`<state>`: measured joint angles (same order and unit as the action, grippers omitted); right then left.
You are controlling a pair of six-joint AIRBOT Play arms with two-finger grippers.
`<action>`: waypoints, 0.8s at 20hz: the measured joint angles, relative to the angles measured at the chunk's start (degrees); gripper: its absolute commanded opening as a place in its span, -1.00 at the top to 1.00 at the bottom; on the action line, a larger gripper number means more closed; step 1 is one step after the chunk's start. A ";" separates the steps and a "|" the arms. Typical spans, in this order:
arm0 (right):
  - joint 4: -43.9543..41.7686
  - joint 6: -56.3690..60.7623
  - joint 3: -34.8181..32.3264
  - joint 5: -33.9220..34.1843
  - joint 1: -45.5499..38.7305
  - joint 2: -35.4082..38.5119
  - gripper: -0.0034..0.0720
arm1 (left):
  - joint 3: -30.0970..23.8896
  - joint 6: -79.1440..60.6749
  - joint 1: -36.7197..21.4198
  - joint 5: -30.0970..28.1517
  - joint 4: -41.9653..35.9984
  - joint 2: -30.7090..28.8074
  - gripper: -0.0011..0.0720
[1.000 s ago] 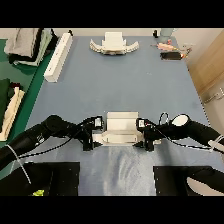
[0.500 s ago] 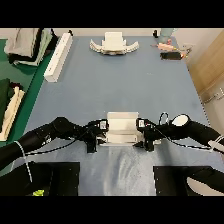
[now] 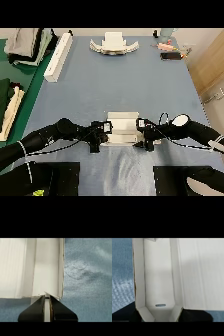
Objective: Fold the box.
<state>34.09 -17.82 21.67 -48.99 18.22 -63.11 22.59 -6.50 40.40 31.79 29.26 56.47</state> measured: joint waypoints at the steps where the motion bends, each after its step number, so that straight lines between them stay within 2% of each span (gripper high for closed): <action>1: 0.00 -0.02 0.00 0.00 0.00 0.00 -0.43 | 0.00 -0.26 0.09 -0.33 -0.44 0.00 0.68; 6: 0.00 -0.02 -0.02 0.00 0.00 0.00 -0.43 | 0.11 -4.09 0.31 -1.27 -5.01 0.59 0.65; 7: 0.00 -0.02 0.00 0.00 0.00 0.00 -0.43 | 0.11 -4.52 0.31 -1.33 -5.68 0.72 0.55; 8: 0.02 -0.02 0.00 0.00 0.00 0.00 -0.43 | 0.11 -5.03 0.33 -1.31 -6.43 0.85 -0.02; 9: 0.00 -0.02 0.00 0.00 0.00 0.00 -0.43 | 0.11 -5.20 0.33 -1.25 -7.06 0.92 -0.51; 11: 0.02 -0.07 -0.02 0.00 0.00 0.00 -0.43 | 0.11 -5.55 0.33 -0.87 -7.96 1.03 -0.67; 12: 0.04 -0.07 -0.02 0.00 0.00 0.00 -0.43 | 0.11 -5.79 0.31 -0.72 -8.39 1.07 -0.90; 16: 0.15 -0.15 0.00 0.02 0.00 0.00 -0.43 | 0.13 -6.14 0.31 -0.28 -9.68 1.57 -0.89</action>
<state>34.24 -17.98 21.67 -48.97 18.22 -63.11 22.72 -12.64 40.71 31.51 19.57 58.04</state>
